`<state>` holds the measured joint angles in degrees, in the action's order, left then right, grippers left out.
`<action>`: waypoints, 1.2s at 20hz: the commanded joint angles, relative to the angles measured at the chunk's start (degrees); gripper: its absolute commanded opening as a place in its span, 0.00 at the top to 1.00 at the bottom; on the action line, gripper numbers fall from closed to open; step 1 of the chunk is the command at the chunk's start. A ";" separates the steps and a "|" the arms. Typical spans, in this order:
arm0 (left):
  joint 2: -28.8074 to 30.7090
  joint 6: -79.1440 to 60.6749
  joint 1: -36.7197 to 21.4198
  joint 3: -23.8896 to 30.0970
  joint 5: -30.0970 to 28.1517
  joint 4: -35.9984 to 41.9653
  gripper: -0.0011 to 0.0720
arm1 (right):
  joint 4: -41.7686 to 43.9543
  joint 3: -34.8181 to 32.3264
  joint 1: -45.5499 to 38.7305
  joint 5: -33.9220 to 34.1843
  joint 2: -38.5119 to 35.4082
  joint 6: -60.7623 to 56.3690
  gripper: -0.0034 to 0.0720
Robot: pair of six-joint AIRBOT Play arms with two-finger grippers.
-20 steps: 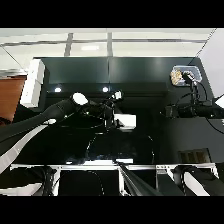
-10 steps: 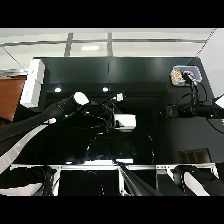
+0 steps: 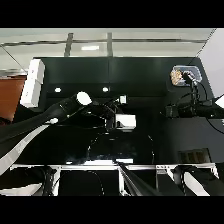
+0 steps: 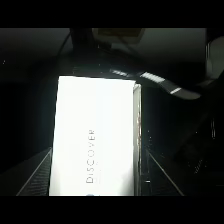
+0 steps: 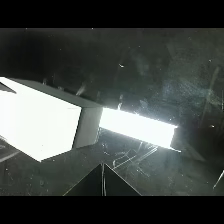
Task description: Fold the box and place the chain.
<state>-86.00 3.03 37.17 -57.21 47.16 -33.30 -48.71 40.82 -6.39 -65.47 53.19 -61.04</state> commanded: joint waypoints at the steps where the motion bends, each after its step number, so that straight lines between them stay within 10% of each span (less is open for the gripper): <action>1: -0.37 0.07 0.48 -0.09 -0.17 -0.79 0.03 | 0.00 0.00 -0.02 0.00 0.00 0.00 0.94; 19: -4.22 8.92 3.96 -2.21 -3.63 -8.46 0.07 | 0.02 -0.07 -0.02 0.17 0.00 -0.02 0.94; 22: -3.80 12.76 3.54 -4.57 -1.16 -12.09 0.55 | 0.02 -0.13 -0.02 0.15 0.00 -0.02 0.94; 24: -2.05 25.05 2.45 -6.36 1.75 -22.58 0.60 | 0.00 -0.13 -0.02 0.15 0.00 -0.02 0.94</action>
<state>-89.14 15.86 40.42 -61.43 45.98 -45.69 -48.69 40.69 -6.39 -65.28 53.19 -61.04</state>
